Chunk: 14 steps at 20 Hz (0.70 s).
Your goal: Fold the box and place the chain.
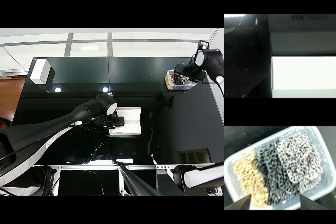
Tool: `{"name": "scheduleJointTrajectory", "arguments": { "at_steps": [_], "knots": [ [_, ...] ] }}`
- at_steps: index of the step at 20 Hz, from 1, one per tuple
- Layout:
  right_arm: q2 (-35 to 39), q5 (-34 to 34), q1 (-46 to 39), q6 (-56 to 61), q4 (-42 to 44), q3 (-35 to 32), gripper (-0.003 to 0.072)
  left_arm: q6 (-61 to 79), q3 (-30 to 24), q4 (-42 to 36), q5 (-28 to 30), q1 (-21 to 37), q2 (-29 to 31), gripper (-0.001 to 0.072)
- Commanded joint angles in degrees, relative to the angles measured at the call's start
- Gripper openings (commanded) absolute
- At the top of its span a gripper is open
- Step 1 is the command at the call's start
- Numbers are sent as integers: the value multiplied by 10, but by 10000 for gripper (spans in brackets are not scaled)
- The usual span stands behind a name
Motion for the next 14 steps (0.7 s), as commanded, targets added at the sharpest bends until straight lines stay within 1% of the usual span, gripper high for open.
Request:
{"name": "scheduleJointTrajectory", "arguments": {
  "at_steps": [1, 2, 6, 8, 9, 10, 11, 14],
  "knots": [
    [-105, 94, -19, -3, 29, 117, 567, 0, 0, 0, 0, 0, 0, 26],
    [-113, 91, -21, -3, 39, 120, 553, 0, 0, 0, 0, 0, 0, 26],
    [-134, 86, -26, -3, 43, 120, 550, 0, 0, 0, 0, 0, 0, 26],
    [-137, 85, -28, -7, 49, 120, 370, 0, 0, 0, 0, 0, 0, 26],
    [-136, 85, -29, -18, 50, 120, 187, 0, 0, 0, 0, 0, 0, 26],
    [-130, 85, -29, -29, 50, 120, 40, 0, 0, 0, 0, 0, 0, 26],
    [-120, 83, -29, -47, 50, 120, 13, 0, 0, 0, 0, 0, 0, 26],
    [-74, 84, -29, -100, 51, 120, 13, 0, 0, 0, 0, 0, 0, 26]
  ]
}}
